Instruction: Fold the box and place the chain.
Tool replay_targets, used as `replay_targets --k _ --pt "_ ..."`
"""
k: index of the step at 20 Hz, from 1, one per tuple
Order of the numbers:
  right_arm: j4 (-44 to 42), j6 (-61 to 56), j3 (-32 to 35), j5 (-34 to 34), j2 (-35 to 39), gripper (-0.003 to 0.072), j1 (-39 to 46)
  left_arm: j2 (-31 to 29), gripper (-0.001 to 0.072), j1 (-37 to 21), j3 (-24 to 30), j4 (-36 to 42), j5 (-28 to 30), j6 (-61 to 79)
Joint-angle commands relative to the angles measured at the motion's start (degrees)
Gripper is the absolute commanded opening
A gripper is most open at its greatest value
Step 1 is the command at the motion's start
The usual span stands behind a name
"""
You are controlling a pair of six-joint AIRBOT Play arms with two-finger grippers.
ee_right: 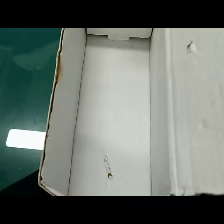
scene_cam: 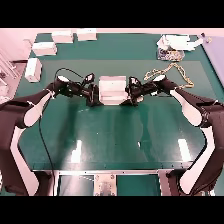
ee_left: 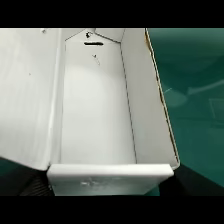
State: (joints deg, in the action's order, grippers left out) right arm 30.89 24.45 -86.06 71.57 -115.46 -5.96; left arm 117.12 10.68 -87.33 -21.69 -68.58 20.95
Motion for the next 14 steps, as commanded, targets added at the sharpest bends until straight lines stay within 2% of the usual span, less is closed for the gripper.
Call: replay_targets --k 1,6,14 --pt "0.0 0.0 0.0 0.0 0.0 0.058 0.0 0.3 0.072 0.3 0.0 0.5 1.2 0.1" --pt "0.0 0.0 0.0 0.1 0.0 0.058 0.0 0.5 0.072 0.3 0.0 0.2 3.2 0.1" --pt "0.0 0.0 0.0 0.1 0.0 0.058 0.0 0.9 0.0716 0.4 0.0 0.9 3.1 0.8"
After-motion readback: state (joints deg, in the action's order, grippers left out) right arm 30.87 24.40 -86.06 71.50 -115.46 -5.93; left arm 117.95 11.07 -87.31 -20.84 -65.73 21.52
